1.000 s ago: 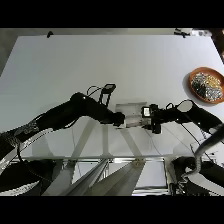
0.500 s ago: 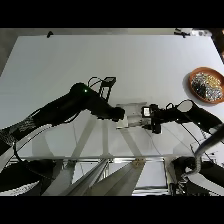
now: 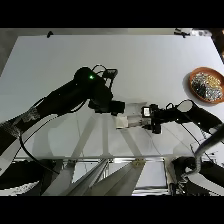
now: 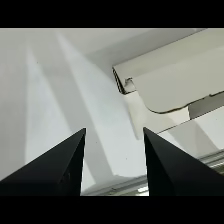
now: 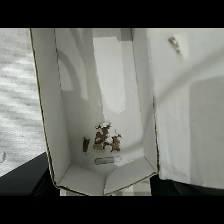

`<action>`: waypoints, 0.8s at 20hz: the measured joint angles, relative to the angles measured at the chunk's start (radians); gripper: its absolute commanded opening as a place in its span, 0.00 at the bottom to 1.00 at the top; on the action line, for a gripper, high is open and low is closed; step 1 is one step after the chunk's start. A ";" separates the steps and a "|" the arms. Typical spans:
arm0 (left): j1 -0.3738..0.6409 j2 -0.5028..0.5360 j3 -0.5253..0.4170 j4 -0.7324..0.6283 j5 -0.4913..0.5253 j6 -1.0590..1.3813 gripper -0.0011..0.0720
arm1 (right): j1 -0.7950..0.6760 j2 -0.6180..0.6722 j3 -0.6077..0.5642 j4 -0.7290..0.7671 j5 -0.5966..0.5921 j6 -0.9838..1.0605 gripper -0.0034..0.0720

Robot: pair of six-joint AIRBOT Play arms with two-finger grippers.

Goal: Fold the box and place the chain.

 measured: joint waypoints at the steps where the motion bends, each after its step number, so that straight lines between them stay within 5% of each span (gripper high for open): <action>1: -0.001 -0.005 0.005 -0.005 0.003 -0.041 0.55 | 0.000 0.000 0.000 0.000 0.000 0.000 0.62; 7: -0.031 -0.018 -0.003 -0.006 0.003 -0.219 0.55 | 0.000 0.000 0.000 0.000 0.000 0.000 0.62; 16: -0.097 -0.020 -0.129 -0.019 -0.144 -0.309 0.55 | 0.000 0.000 0.000 0.000 0.000 0.000 0.62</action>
